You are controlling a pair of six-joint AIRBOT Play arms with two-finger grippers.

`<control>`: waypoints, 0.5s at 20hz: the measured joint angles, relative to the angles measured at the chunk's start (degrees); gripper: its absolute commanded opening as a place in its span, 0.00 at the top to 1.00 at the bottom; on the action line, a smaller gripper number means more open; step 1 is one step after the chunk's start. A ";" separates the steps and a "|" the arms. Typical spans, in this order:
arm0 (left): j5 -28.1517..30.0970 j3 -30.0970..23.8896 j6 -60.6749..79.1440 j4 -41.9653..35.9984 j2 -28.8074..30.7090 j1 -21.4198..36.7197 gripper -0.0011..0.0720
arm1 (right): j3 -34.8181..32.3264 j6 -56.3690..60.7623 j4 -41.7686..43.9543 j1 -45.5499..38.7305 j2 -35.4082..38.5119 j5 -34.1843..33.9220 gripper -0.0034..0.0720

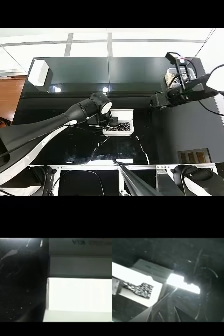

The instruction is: Fold the box and place the chain.

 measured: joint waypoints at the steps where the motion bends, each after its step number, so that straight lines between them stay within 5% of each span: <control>1: -0.98 0.76 1.16 -0.24 0.26 -0.02 0.02 | 0.00 -0.24 -0.28 -0.52 0.44 0.57 0.51; 7: -5.99 2.89 5.55 7.30 9.92 -1.03 0.02 | 0.00 -1.01 -1.20 -1.64 1.42 2.29 0.51; 10: -8.04 -1.09 7.30 13.35 18.43 0.76 0.03 | 0.00 -1.05 -1.27 -1.75 1.51 2.62 0.51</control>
